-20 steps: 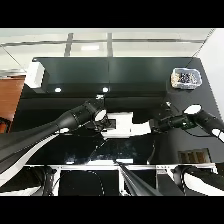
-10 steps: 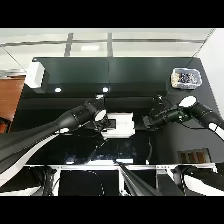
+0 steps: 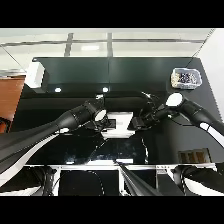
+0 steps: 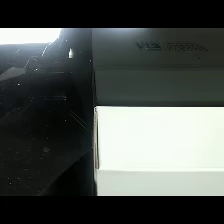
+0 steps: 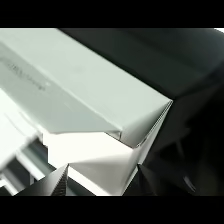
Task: Fold the box and place the chain.
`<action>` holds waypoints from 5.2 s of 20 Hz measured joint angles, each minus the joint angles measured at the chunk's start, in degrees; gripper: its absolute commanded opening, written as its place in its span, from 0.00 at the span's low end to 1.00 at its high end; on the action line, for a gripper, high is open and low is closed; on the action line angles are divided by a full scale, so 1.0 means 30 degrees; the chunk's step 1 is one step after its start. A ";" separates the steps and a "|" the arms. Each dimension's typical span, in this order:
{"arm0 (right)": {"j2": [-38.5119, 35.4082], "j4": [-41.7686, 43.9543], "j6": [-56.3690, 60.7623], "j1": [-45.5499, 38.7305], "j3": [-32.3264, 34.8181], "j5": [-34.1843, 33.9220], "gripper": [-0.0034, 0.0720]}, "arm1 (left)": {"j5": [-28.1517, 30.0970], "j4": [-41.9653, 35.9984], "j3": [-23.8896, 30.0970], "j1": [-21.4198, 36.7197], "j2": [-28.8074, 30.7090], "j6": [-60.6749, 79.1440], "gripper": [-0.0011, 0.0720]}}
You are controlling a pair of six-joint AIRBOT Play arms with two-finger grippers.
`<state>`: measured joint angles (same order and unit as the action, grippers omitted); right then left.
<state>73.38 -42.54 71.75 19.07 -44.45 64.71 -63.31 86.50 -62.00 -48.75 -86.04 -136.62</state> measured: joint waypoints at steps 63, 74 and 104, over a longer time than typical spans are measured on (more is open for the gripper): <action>-0.2353 -1.8680 1.4273 0.7657 -0.6805 0.3672 0.62 | -0.0058 0.0007 -0.0007 0.0000 0.0000 -0.0007 0.05; -0.0780 -2.1092 1.3012 -0.6164 -0.7016 -0.5515 1.00 | -0.0015 0.0007 0.0000 0.0000 0.0000 0.0015 0.05; 0.8888 -1.5752 0.7373 -1.0965 -1.9708 -0.0131 0.06 | -0.0007 -0.0073 -0.0007 0.0000 0.0000 0.0022 0.05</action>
<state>100.05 -89.80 93.86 -13.82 -103.57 64.31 -63.33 86.28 -62.02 -48.75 -86.04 -136.55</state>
